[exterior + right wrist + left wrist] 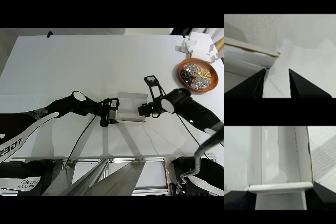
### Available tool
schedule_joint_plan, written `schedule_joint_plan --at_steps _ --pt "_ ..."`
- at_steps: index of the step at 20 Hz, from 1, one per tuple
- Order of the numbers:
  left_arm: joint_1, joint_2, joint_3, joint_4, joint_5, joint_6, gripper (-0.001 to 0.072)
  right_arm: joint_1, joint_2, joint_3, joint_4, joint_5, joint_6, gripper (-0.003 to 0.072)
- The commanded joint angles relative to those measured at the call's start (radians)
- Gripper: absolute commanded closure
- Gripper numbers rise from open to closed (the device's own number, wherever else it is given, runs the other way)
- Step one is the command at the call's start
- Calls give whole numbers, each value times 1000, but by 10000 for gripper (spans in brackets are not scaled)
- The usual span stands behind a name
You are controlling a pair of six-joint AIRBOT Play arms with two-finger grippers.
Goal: Fold the box and place the chain.
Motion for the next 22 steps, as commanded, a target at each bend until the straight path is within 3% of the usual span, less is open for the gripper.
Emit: schedule_joint_plan --at_steps 1,7,9,12,17,19,22 --pt "0 0 0 -1 -2 0 638 -73 114 9 4 24 -109 341" --pt "0 0 0 -1 -2 0 638 -375 124 131 18 -26 -312 348" --pt "0 0 0 -1 -3 0 638 -498 68 182 14 -80 -351 425" --pt "0 0 0 -1 -3 0 638 -658 -154 323 50 -86 -351 424" --pt "0 0 0 -1 -2 0 638 -772 -533 676 56 50 -322 424" --pt "0 0 0 -1 -2 0 638 -785 -610 757 58 66 -311 424" --pt "0 0 0 -1 -2 0 638 -786 -640 773 81 -3 -313 424"
